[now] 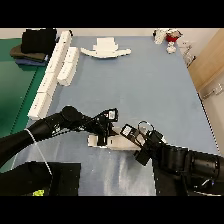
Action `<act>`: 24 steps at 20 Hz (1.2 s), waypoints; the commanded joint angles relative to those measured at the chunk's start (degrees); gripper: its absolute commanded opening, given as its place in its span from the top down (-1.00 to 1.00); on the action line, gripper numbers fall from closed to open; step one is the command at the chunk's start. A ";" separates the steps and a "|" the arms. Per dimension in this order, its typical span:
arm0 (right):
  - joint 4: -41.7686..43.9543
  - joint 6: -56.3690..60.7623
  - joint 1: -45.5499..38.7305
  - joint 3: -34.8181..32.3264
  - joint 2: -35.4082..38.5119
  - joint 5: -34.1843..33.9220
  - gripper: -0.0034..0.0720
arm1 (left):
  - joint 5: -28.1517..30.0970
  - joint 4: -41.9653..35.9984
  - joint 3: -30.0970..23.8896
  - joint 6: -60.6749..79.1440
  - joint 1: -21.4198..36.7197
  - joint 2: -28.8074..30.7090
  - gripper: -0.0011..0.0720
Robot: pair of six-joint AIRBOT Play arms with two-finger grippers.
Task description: Fold the box.
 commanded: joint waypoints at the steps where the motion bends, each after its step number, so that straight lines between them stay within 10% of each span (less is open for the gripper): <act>1: 0.20 -0.13 -1.92 0.15 1.09 -2.38 -1.00 | 0.00 0.02 0.04 0.02 0.00 0.04 0.94; 6: 8.24 -22.51 -11.69 -1.25 3.72 5.81 -1.00 | 0.04 0.02 0.04 0.02 0.02 0.04 0.94; 10: 31.30 -58.31 -29.57 -4.76 6.16 13.07 -1.00 | 0.04 0.00 0.04 0.02 0.02 0.04 0.94; 14: 58.95 -100.26 -48.78 -6.25 5.11 6.14 -1.00 | 0.02 0.02 0.04 0.02 0.02 0.04 0.94; 24: 61.70 -104.43 -53.94 -6.21 -0.96 6.16 -1.00 | 0.02 0.02 0.04 0.02 0.02 0.04 0.94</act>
